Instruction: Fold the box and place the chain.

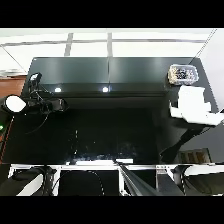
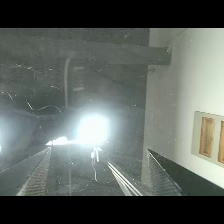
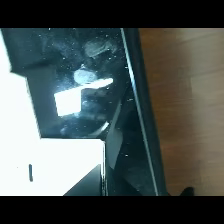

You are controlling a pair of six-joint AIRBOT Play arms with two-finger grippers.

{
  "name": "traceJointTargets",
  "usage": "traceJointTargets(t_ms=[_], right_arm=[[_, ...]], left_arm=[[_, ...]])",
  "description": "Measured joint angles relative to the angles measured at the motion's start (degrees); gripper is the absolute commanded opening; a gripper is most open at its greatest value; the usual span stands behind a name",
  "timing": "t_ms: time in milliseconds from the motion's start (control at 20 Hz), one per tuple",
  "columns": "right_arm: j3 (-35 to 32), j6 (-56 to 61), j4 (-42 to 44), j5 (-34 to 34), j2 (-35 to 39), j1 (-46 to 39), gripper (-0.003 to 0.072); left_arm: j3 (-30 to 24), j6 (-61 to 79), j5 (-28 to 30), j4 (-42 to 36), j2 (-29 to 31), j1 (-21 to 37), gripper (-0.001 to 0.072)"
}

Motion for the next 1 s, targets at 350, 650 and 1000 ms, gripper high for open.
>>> traceJointTargets(t_ms=[350,650,1000], right_arm=[[-9.5,-1.6,15.3,0.9,13.5,1.4,0.0015],[-27.0,-3.5,26.7,-3.0,29.9,10.0,0.0016],[-44.4,-2.9,40.3,-17.4,37.4,32.7,0.0016]], left_arm=[[0.0,0.0,1.3,-0.1,0.0,0.0,0.0706],[0.0,0.2,1.6,-1.7,0.0,0.0,0.0706],[0.0,9.5,1.9,-13.6,-3.5,-0.1,0.0706]])
